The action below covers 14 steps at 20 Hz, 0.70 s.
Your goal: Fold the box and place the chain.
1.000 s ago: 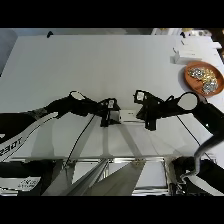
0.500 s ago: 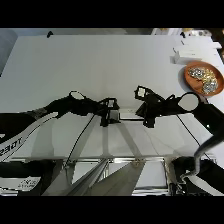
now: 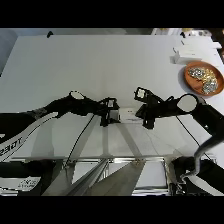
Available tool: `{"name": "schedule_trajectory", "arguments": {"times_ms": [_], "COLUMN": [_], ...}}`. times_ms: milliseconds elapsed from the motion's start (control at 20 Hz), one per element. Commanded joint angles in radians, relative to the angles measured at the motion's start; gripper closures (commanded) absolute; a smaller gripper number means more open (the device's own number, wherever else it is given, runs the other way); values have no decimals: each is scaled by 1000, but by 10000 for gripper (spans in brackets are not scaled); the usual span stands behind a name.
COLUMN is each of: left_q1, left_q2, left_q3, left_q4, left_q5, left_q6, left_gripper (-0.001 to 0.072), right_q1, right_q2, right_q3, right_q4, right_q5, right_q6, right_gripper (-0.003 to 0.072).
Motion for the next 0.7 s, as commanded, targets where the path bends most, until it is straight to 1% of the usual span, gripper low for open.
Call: {"name": "schedule_trajectory", "arguments": {"times_ms": [0,100,250,300,400,450,650], "left_q1": [-1,-1,-1,-1,-1,-1,-1], "left_q2": [0,1,1,1,0,1,1], "left_q3": [0,0,0,0,0,0,0], "left_q4": [1,1,1,2,1,1,1], "left_q5": [-3,-2,-2,-2,-2,-2,-2], "left_q6": [0,0,0,0,0,0,0], "left_gripper": [606,606,606,606,606,606,606], "right_q1": [-1,-1,-1,-1,-1,-1,-1], "right_q2": [-1,-1,-1,-1,-1,0,29], "right_q3": [-8,-8,-17,-19,-19,-19,-19], "right_q4": [5,23,36,36,37,37,37], "right_q5": [10,11,17,21,31,32,32], "right_q6": [4,4,3,3,3,3,3], "right_gripper": [647,627,625,608,451,436,436]}}
